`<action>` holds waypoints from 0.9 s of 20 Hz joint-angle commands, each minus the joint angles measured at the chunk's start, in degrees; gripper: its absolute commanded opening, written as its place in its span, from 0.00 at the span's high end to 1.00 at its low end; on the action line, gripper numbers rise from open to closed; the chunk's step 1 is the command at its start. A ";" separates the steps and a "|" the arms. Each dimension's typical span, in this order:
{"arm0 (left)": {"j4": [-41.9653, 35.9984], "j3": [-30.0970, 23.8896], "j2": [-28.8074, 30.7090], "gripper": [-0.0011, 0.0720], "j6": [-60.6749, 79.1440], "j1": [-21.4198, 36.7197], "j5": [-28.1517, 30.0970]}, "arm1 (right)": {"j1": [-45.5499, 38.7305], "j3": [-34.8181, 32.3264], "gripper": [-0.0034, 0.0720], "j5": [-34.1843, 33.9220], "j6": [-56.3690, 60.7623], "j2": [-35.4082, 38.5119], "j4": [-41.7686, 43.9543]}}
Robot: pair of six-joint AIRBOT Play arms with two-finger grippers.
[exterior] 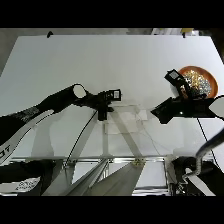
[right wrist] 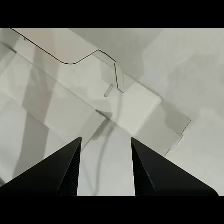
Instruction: Fold the box and place the chain.
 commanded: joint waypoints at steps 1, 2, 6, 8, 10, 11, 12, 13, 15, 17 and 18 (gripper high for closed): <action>0.22 0.00 -0.04 0.98 0.00 -0.02 -0.11 | 0.04 -0.02 0.51 1.14 -1.53 0.04 0.07; 0.22 0.02 -0.04 0.97 0.00 -0.02 -0.13 | 0.04 -0.02 0.51 1.22 -1.57 0.04 0.04; 0.02 0.02 -0.02 0.97 0.00 -0.09 -0.15 | 0.24 -0.02 0.69 2.60 -5.86 0.04 1.09; 0.02 0.02 -0.02 0.97 0.00 -0.13 -0.15 | 2.12 -0.02 0.90 4.46 -11.26 0.04 1.42; 0.02 0.02 -0.02 0.97 0.00 -0.13 -0.15 | 4.72 -0.02 0.93 8.55 -16.15 0.04 1.40; 0.02 0.02 -0.02 0.97 0.00 -0.13 -0.15 | 6.25 -0.07 0.93 9.94 -16.48 0.04 1.38; 0.02 0.02 -0.02 0.97 0.00 -0.13 -0.15 | 8.33 -0.11 0.93 10.47 -16.48 0.04 1.36; 0.02 0.02 -0.02 0.97 0.00 -0.13 -0.15 | 10.78 -0.42 0.93 9.86 -17.18 0.02 1.36; 0.02 0.02 -0.02 0.97 0.00 -0.13 -0.17 | 17.20 -2.51 0.93 4.76 -19.91 -0.11 1.11; 0.02 0.02 -0.02 0.97 0.00 -0.13 -0.17 | 24.33 -5.49 0.93 -2.40 -21.22 -1.18 -2.05; 0.02 0.02 -0.02 0.97 0.00 -0.13 -0.17 | 27.65 -6.47 0.93 -4.39 -21.20 -2.16 -5.42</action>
